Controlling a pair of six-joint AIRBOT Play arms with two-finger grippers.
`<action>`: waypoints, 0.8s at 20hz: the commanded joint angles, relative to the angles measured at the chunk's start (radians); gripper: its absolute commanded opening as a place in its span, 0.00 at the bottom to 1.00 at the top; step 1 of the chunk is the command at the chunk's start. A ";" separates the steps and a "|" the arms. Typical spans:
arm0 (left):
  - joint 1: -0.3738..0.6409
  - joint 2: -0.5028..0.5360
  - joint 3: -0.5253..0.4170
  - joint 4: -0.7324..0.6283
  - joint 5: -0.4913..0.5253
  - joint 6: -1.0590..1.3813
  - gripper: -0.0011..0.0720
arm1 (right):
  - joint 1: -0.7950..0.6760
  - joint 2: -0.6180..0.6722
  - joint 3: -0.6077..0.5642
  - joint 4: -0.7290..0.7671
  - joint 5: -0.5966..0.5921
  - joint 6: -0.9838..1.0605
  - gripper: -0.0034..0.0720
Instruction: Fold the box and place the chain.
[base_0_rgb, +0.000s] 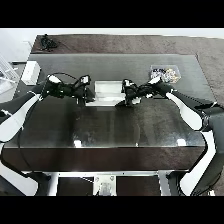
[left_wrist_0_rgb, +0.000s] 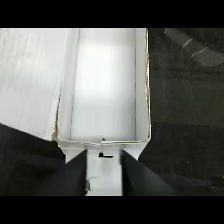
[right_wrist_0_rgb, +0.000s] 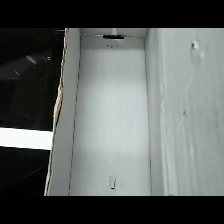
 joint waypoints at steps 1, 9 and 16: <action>-0.002 -0.013 0.001 -0.090 0.012 0.058 0.27 | 0.001 0.000 0.000 0.000 0.000 0.000 0.81; -0.056 -0.065 0.001 -0.149 0.047 0.108 0.28 | 0.001 0.000 0.000 0.000 0.000 0.000 0.81; -0.056 -0.065 0.001 -0.172 0.107 0.095 0.87 | 0.001 0.000 0.000 0.000 0.000 0.000 0.81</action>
